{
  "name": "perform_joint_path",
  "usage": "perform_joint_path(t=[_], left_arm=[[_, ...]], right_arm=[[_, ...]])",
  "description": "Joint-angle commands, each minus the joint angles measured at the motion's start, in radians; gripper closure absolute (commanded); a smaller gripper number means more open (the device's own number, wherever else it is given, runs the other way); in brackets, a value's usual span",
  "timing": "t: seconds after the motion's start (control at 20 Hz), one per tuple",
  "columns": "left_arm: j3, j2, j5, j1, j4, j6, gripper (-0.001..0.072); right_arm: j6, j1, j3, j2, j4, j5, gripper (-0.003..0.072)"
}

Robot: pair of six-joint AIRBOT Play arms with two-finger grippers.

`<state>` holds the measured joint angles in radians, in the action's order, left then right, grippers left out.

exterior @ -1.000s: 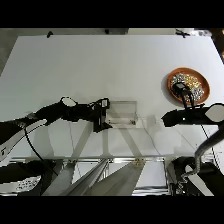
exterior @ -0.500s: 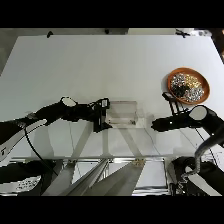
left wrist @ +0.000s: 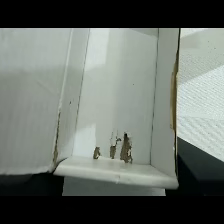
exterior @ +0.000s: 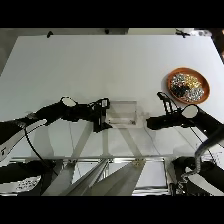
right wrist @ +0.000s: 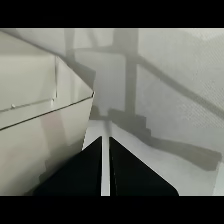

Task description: Fold the box and place the chain.

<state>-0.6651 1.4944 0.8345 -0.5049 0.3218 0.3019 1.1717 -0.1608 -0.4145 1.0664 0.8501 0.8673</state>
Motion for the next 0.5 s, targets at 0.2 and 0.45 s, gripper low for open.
perform_joint_path(t=[0.2, 0.45], left_arm=[[-0.001, -0.001, 0.000, 0.000, 0.000, 0.000, 0.0696], [-0.001, -0.001, 0.000, 0.000, 0.000, 0.000, 0.0696]], right_arm=[[-0.014, -0.002, -0.019, -0.057, -0.042, -0.027, 0.0628], [-0.021, -0.055, -0.019, -0.099, -0.093, -0.016, 0.0628]])
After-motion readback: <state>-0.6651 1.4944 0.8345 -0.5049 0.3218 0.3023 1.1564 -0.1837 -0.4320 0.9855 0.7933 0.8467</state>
